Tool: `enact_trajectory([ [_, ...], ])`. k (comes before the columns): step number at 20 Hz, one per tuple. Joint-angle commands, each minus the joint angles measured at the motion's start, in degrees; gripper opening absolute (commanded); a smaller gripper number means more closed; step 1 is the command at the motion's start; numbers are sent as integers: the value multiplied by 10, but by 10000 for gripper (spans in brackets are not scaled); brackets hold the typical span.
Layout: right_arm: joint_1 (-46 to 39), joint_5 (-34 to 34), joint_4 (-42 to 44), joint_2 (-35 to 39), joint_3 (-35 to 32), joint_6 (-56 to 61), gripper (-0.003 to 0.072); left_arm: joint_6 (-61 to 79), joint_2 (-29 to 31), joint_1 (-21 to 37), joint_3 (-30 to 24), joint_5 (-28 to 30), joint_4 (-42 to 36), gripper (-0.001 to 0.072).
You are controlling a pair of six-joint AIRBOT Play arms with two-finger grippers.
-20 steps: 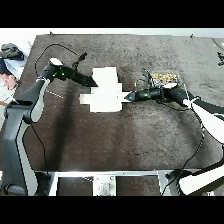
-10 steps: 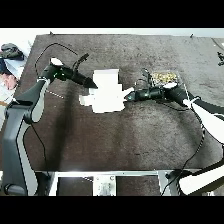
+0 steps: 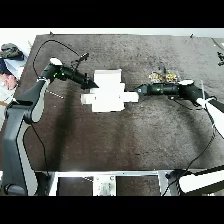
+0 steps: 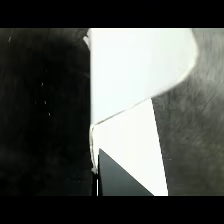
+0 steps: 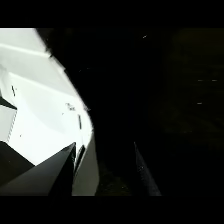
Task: Fold the box and place the chain.
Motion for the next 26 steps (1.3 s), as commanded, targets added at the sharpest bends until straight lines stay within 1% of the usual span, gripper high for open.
enact_trajectory([
  [1, -19, 3, 1, 12, 0, 0, 406, 131, 0, 0, 0, -1, -34, 5],
  [3, -19, 2, -4, 12, 0, 0, 406, 161, 2, 0, -6, -2, -36, 5],
  [5, -19, -1, -4, 12, 0, -3, 407, 196, 3, 0, -34, 2, -38, 5],
  [7, -19, -13, -4, 12, 0, -11, 407, 235, 4, 0, -64, 26, -42, 5],
  [9, -19, -20, -4, 12, 0, -17, 407, 255, 5, 0, -82, 59, -31, 6],
  [14, -19, -47, -13, 12, 0, -24, 407, 292, 4, 0, -91, 110, -22, 5],
  [17, -19, -44, -9, 12, 0, -80, 407, 295, 4, 0, -92, 123, -20, 6],
  [19, -18, -31, 12, 12, 0, -140, 406, 296, 4, 0, -92, 123, 5, 7],
  [21, -17, -3, 48, 12, 0, -208, 407, 295, 4, 0, -92, 122, 32, 9],
  [23, -15, 29, 78, 12, 0, -276, 407, 295, 4, 0, -92, 122, 35, 11],
  [26, 0, 65, 86, 12, 0, -375, 409, 295, 4, 0, -92, 120, 35, 12],
])
